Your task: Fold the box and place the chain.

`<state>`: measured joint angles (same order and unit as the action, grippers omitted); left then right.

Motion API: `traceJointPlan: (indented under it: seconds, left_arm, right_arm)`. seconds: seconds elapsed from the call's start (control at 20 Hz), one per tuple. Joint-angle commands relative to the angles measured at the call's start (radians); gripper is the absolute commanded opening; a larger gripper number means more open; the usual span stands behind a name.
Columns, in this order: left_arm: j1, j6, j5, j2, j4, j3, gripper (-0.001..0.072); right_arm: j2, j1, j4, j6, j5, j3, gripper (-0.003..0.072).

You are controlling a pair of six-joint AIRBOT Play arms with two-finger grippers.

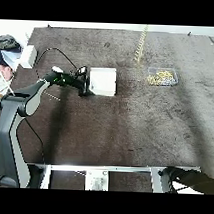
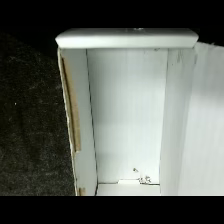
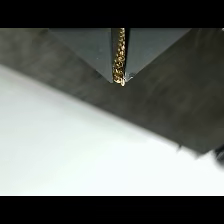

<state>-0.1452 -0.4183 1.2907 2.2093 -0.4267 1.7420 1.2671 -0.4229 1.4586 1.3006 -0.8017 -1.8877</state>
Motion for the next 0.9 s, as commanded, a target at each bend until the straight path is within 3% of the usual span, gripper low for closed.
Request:
traceJointPlan:
  seconds: [0.0, 0.4, 0.55, 0.6, 0.65, 0.7, 0.85]
  left_arm:
    - [0.0, 0.0, 0.0, 0.0, 0.0, 0.0, 0.0466]
    - [0.0, 0.0, 0.0, 0.0, 0.0, 0.0, 0.0467]
    - [0.0, 0.0, 0.0, 0.0, 0.0, 0.0, 0.0466]
    - [0.0, 0.0, 0.0, 0.0, 0.0, 0.0, 0.0466]
    - [0.0, 0.0, 0.001, 0.0, 0.0, 0.0, 0.0466]
    - [0.0, 0.0, 0.001, 0.0, 0.0, 0.0, 0.0467]
    - [0.0, 0.0, 0.001, 0.0, 0.0, 0.0, 0.0467]
  right_arm:
    - [0.077, -0.051, -0.043, 0.001, -0.06, 0.002, 0.0008]
    - [0.328, -0.066, -0.14, 0.005, -0.087, 0.008, 0.0009]
    - [0.409, -0.066, -0.188, 0.004, -0.112, 0.062, 0.001]
    - [0.422, -0.063, -0.176, 0.004, -0.113, 0.082, 0.0048]
    - [0.425, -0.057, -0.161, 0.004, -0.114, 0.099, 0.0243]
    - [0.424, -0.047, -0.156, 0.004, -0.125, 0.107, 0.0363]
    - [0.418, 0.019, -0.158, 0.026, -0.224, 0.108, 0.0335]
